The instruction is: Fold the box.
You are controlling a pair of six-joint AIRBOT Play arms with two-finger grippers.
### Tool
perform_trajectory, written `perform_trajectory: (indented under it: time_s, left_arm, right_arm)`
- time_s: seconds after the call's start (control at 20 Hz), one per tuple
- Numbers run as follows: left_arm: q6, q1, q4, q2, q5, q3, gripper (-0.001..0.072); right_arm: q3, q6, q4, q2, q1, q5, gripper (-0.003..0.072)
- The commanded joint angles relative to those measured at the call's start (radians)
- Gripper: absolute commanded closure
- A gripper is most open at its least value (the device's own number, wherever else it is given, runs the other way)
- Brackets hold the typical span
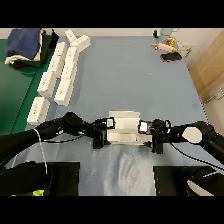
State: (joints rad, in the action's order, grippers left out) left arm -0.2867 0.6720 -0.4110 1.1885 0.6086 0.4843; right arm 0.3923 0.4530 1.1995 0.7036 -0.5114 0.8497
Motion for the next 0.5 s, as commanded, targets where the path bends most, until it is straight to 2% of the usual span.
perform_trajectory:
  time_s: [0.0, 0.1, 0.15, 0.2, 0.45]
  left_arm:
    - [-0.001, 0.0, 0.0, 0.0, 0.001, 0.001, 0.0229]
    - [0.0, 0.0, 0.0, 0.0, 0.001, 0.001, 0.0229]
    - [0.0, 0.0, 0.0, 0.0, 0.001, 0.001, 0.0229]
    - [0.0, 0.0, 0.0, 0.0, 0.001, 0.001, 0.0229]
    - [0.0, 0.0, 0.0, 0.0, 0.001, 0.001, 0.0229]
  right_arm:
    - [-0.024, -0.051, -0.051, 0.032, -0.001, -0.109, 0.0201]
    - [-0.024, -0.052, -0.086, 0.052, -0.001, -0.115, 0.0312]
    - [-0.024, -0.054, -0.111, 0.058, -0.001, -0.116, 0.042]
    - [-0.024, -0.06, -0.136, 0.06, -0.001, -0.116, 0.0481]
    - [-0.024, -0.147, -0.261, 0.085, -0.002, -0.12, 0.0488]
